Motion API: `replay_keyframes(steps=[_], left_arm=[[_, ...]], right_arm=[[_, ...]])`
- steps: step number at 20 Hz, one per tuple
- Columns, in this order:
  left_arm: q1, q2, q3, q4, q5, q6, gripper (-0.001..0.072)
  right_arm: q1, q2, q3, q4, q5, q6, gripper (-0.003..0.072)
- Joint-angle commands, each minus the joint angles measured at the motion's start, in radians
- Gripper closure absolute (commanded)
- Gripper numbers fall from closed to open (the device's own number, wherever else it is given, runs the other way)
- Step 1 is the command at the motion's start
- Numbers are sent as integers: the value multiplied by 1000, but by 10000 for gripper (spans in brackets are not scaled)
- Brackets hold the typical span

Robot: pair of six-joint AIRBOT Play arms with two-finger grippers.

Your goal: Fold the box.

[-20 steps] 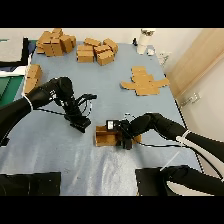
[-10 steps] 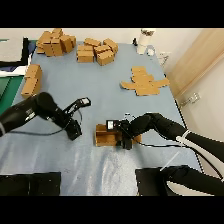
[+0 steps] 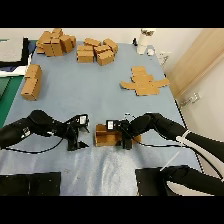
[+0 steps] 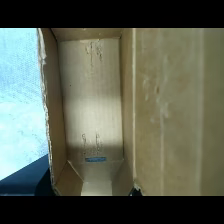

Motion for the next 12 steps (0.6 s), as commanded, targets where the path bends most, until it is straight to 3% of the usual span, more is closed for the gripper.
replay_keyframes(steps=[1, 5, 12], left_arm=[[-38, -39, -13, -47, 58, 73, 13], [-101, -60, -11, -90, 171, 72, 13], [-150, -131, 43, -110, 175, 65, 13]], right_arm=[[0, 0, 0, 0, 0, 0, 163], [0, 0, 0, 0, 0, 0, 163], [0, 0, 1, 0, 0, 0, 163]])
